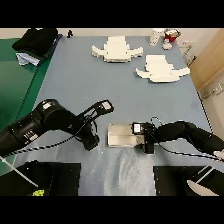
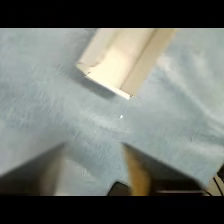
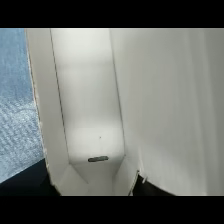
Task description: Fold the box.
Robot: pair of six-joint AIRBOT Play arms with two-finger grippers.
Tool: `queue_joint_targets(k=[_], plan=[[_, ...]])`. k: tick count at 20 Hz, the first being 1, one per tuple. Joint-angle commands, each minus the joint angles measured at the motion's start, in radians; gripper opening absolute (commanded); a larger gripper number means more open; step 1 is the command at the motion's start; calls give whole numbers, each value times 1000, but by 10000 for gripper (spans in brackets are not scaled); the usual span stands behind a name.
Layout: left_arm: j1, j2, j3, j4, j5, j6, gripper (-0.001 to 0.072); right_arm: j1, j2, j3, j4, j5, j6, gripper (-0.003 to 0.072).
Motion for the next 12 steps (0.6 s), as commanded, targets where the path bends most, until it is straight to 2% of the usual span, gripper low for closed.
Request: queue_joint_targets(k=[1,5,8,12], plan=[[103,61,-153,-206,172,375,700,0,0,1,0,0,0,509],[122,26,-290,-330,387,627,700,0,0,1,0,0,0,509],[122,-20,-343,-433,525,759,700,0,0,1,0,0,0,508],[121,-78,-350,-531,546,902,700,0,0,1,0,0,0,509]])
